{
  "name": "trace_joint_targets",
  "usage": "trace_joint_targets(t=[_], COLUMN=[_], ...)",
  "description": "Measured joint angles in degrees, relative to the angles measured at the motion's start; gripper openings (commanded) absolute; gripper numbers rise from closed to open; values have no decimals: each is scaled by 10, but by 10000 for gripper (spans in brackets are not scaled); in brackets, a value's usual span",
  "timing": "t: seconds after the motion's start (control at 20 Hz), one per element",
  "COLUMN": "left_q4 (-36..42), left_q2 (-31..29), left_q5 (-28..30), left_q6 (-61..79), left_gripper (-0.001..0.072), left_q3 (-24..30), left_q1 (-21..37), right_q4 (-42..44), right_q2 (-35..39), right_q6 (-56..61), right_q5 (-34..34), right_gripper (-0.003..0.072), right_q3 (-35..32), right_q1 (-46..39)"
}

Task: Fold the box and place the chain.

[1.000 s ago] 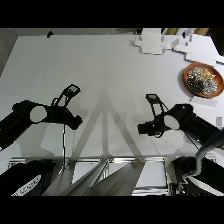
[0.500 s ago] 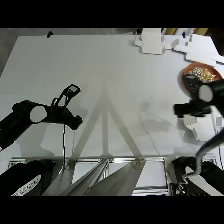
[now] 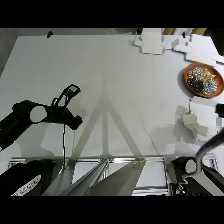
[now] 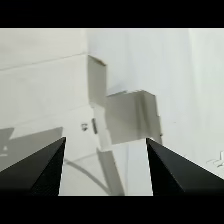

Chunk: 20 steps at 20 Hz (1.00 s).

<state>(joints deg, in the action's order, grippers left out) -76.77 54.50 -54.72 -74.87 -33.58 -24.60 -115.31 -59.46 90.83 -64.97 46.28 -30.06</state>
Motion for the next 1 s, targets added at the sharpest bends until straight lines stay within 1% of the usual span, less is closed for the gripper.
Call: trace_joint_targets(t=[0.1,0.15,0.2,0.25,0.4,0.45,0.5,0.55,0.6,0.65,0.85,1.0], left_q4=[0,0,0,0,0,0,0,0,0,0,0,0], left_q2=[0,0,0,0,0,0,0,0,0,0,0,0], left_q5=[0,0,0,0,0,0,0,0,0,0,0,0], left_q6=[0,0,0,0,0,0,0,0,0,0,0,0], left_gripper=[595,595,595,595,595,595,595,595,595,595,595,595], left_q3=[0,0,0,0,0,0,0,0,0,0,0,0], left_q1=[0,0,0,0,0,0,0,0,0,0,0,0], right_q4=[-11,-17,-24,-30,-52,-61,-67,-72,-76,-79,-85,-78], right_q2=[-19,-30,-42,-54,-94,-108,-120,-129,-137,-143,-147,-114], right_q6=[-6,-7,-9,-9,4,12,20,28,34,39,44,29], right_q5=[17,24,30,33,34,26,21,12,4,-6,-58,-84], right_gripper=[512,494,491,462,455,406,336,231,50,16,16,15], right_q3=[0,1,2,3,5,5,6,6,6,6,6,6], right_q1=[-34,-46,-54,-60,-70,-72,-73,-74,-75,-75,-66,-32])
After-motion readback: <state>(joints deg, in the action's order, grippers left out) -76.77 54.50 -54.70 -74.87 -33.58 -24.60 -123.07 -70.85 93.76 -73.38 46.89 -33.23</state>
